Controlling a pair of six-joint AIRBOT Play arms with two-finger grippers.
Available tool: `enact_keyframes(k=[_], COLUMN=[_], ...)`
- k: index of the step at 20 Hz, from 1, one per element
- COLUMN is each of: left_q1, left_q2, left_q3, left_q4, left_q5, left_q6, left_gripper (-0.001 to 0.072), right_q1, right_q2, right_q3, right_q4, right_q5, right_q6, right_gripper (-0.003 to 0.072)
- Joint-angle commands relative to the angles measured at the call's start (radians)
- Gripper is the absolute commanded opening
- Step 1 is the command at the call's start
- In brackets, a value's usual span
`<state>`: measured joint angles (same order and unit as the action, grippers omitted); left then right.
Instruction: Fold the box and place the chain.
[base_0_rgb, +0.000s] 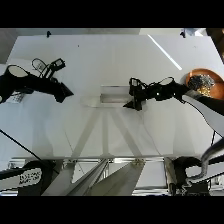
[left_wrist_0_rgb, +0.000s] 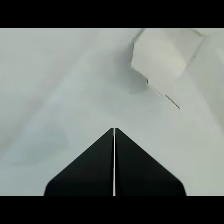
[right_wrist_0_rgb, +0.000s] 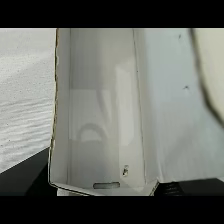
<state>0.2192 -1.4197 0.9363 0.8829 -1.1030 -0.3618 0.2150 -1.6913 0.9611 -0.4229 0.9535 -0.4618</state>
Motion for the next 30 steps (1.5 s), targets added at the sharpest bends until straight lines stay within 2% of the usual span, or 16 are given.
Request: enact_keyframes(k=[1,4,6,10,17,20,22,26,30], left_q1=[-0.034,-0.079,-0.111,-0.148,-0.240,-0.237,-0.233,-0.203,-0.154], left_q2=[-0.007,-0.007,-0.007,-0.012,-0.054,-0.053,-0.046,-0.009,0.003], left_q3=[-0.101,-0.150,-0.151,-0.151,-0.151,-0.151,-0.151,-0.151,-0.151], left_q4=[0.012,-0.090,-0.102,-0.222,-0.247,-0.283,-0.251,-0.067,-0.011], left_q5=[0.053,0.087,0.103,0.122,0.188,0.232,0.230,0.214,0.251], left_q6=[-0.232,-0.248,-0.249,-0.247,-0.249,-0.249,-0.249,-0.274,-0.359], left_gripper=[0.0010,0.0009,0.0009,0.0010,0.0010,0.0010,0.0010,0.0010,0.0010], right_q1=[0.000,0.000,0.000,0.000,0.000,0.000,0.000,0.000,0.000], right_q2=[0.000,0.000,0.000,0.000,0.000,0.000,0.000,0.000,0.000], right_q3=[0.001,0.001,0.001,0.001,0.001,0.001,0.001,0.001,0.001], right_q4=[0.000,0.000,0.000,0.000,0.000,0.000,0.000,0.000,0.001], right_q5=[0.000,0.000,0.000,0.000,0.000,0.000,0.000,0.000,0.000], right_q6=[0.000,0.000,0.000,0.000,0.000,0.000,0.000,0.000,0.000], right_gripper=[0.0522,0.0521,0.0521,0.0521,0.0521,0.0522,0.0522,0.0521,0.0522])
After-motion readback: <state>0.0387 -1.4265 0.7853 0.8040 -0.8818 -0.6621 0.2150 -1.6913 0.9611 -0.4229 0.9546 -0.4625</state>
